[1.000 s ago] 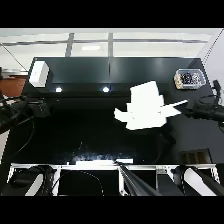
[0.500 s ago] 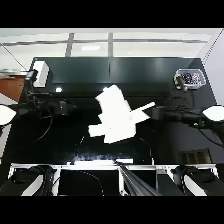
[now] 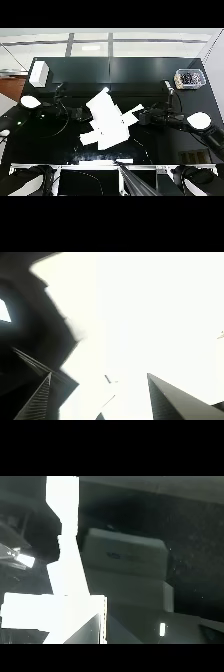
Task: Fold the box and place the chain.
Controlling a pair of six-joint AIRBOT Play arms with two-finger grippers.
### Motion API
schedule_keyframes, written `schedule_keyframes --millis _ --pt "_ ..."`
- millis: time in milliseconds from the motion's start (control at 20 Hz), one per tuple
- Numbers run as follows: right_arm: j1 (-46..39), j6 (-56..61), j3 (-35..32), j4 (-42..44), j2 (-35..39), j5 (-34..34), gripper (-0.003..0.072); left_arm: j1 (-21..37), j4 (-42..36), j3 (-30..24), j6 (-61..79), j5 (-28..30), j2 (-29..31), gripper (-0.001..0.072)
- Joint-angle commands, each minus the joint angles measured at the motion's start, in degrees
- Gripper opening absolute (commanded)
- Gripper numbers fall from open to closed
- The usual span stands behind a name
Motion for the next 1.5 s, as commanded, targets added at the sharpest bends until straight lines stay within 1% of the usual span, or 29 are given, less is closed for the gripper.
schedule_keyframes --millis 0,50,150,350,500,600,700,750,900,1100,1150,1200,1250,1300,1350,1400,1450 --pt "0.57 0.24 -0.44 0.17 0.04 -0.22 0.0038 0.04 -9.86 -0.04 10.71 -3.02 -7.65 0.0705" --pt "0.57 0.28 -0.44 0.20 0.04 -0.20 0.0038 0.07 -11.50 -0.04 12.28 -2.86 -9.33 0.0704" --pt "0.55 0.96 -0.44 0.15 0.04 -0.07 0.0038 0.50 -12.11 -0.04 13.51 -2.82 -11.13 0.0705" --pt "0.55 1.09 -0.50 -0.13 -0.31 -0.17 0.0038 2.32 -11.67 -0.04 15.06 -2.95 -11.34 0.0705" --pt "0.55 1.36 -0.50 -0.07 -1.60 -0.22 0.0038 1.55 -11.65 -0.04 15.15 -3.17 -13.03 0.0705" --pt "0.55 1.53 -0.50 0.09 -2.25 -0.26 0.0038 0.50 -14.86 -0.04 16.98 -3.54 -14.86 0.0705" --pt "0.55 1.57 -0.50 0.22 -2.34 -0.26 0.0038 -0.02 -16.13 -0.02 19.43 -4.00 -16.26 0.0705" --pt "0.55 1.75 -0.50 0.26 -2.34 -0.26 0.0038 -0.02 -16.50 -0.02 21.07 -5.25 -17.03 0.0705" --pt "0.55 1.95 -0.50 0.33 -2.34 -0.26 0.0038 0.02 -19.43 -0.02 33.64 -13.62 -19.61 0.0703" --pt "0.55 2.16 -0.50 0.33 -2.34 -0.28 0.0038 1.55 -19.28 -0.02 40.17 -16.35 -20.52 0.0678" --pt "0.55 2.16 -0.48 0.33 -2.34 -0.28 0.0038 2.25 -19.10 -0.02 40.54 -16.37 -20.52 0.0614" --pt "0.55 2.16 -0.50 0.33 -2.34 -0.28 0.0038 2.93 -18.93 0.00 40.89 -16.37 -20.52 0.0534" --pt "0.55 2.14 -0.50 0.31 -2.34 -0.31 0.0038 3.50 -18.93 0.00 41.68 -16.44 -20.52 0.0474" --pt "0.55 2.16 -0.50 0.31 -2.34 -0.31 0.0038 3.93 -18.95 0.00 41.75 -16.39 -20.52 0.0440" --pt "0.55 2.16 -0.50 0.31 -2.34 -0.26 0.0038 4.00 -18.93 0.00 41.83 -16.39 -20.52 0.0350" --pt "0.55 2.16 -0.50 0.31 -2.34 -0.20 0.0038 3.98 -18.95 0.00 41.97 -16.41 -20.52 0.0330" --pt "0.55 2.16 -0.50 0.31 -2.34 -0.02 0.0038 3.76 -18.91 0.00 42.01 -16.50 -20.52 0.0217"
